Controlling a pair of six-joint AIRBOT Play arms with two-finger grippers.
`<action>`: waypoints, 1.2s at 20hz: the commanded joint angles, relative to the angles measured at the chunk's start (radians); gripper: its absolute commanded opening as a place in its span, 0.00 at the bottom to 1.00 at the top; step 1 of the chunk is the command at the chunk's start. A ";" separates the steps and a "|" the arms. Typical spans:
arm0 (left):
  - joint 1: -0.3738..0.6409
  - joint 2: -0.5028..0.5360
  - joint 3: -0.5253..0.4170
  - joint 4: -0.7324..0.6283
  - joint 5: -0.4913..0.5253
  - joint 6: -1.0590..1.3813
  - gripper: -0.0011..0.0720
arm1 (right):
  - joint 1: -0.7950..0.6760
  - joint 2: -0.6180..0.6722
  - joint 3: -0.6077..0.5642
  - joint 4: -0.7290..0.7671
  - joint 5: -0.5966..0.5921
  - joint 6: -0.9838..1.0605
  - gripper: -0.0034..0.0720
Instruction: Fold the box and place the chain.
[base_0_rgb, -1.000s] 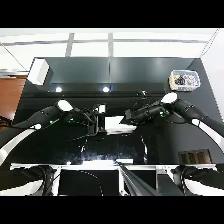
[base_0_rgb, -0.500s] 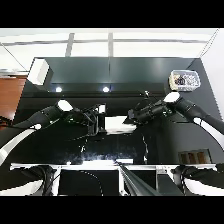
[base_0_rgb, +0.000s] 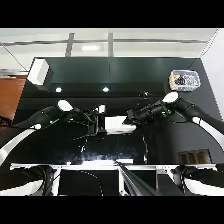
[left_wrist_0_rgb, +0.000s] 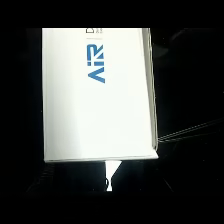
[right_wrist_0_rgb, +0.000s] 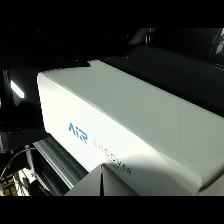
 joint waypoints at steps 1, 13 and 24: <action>0.000 0.000 0.000 -0.001 0.000 -0.001 0.56 | -0.011 0.011 0.000 0.074 0.063 -0.052 0.05; 0.027 0.111 0.002 0.156 -0.056 -0.179 1.00 | -0.398 0.386 0.046 0.081 0.247 -0.086 0.05; -0.150 0.108 0.197 0.174 0.006 -0.526 0.99 | -0.692 0.435 0.046 0.045 0.258 -0.148 0.05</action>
